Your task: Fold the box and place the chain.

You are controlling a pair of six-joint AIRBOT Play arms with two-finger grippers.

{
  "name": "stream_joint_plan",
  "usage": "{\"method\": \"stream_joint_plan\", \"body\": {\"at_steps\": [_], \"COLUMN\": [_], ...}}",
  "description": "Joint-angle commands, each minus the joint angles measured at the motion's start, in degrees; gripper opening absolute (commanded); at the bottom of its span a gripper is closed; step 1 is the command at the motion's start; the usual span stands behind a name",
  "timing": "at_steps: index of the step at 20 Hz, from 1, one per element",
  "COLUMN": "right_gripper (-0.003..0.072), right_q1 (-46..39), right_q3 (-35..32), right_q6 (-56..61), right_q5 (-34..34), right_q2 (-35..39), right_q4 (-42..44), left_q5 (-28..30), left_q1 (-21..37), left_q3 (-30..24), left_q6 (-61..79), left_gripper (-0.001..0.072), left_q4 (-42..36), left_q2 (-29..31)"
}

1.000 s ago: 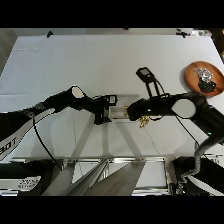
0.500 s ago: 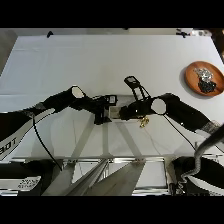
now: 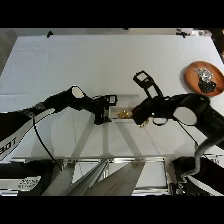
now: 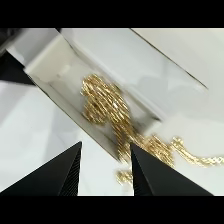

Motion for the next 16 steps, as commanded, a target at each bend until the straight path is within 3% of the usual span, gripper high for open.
{"method": "stream_joint_plan", "body": {"at_steps": [1,5,6,8,9,11,14,16], "right_gripper": [0.0340,0.0328,0.0253,0.0221,0.0254,0.0423,0.0493,0.0493], "right_q1": [-0.3,-5.7,-6.7,-7.8,-7.8,-7.8,-7.8,-7.8], "right_q3": [-0.1,-2.7,-3.9,-7.5,-9.7,-13.9,-18.0,-19.7], "right_q6": [0.0,-0.5,-3.5,-10.8,-15.2,-24.6,-36.7,-42.7], "right_q5": [11.1,10.0,9.3,4.2,0.3,-5.7,-8.9,-11.7], "right_q2": [6.2,6.1,6.1,6.1,5.9,5.9,5.9,5.7], "right_q4": [-11.3,-11.8,-10.6,-7.5,-5.9,-4.8,-3.1,0.9], "left_q5": [0.0,0.0,0.0,0.0,0.0,0.0,0.0,0.0], "left_q1": [0.0,0.0,0.0,0.0,0.0,0.0,0.0,0.0], "left_q3": [0.0,0.0,0.0,0.0,0.0,0.0,0.0,0.0], "left_q6": [0.0,0.0,0.0,0.0,0.0,0.0,0.0,0.0], "left_gripper": [0.0414,0.0414,0.0414,0.0414,0.0414,0.0414,0.0414,0.0414], "left_q4": [0.0,0.0,0.0,0.0,0.0,0.0,0.0,0.0], "left_q2": [0.0,0.0,0.0,0.0,0.0,0.0,0.0,0.0]}}
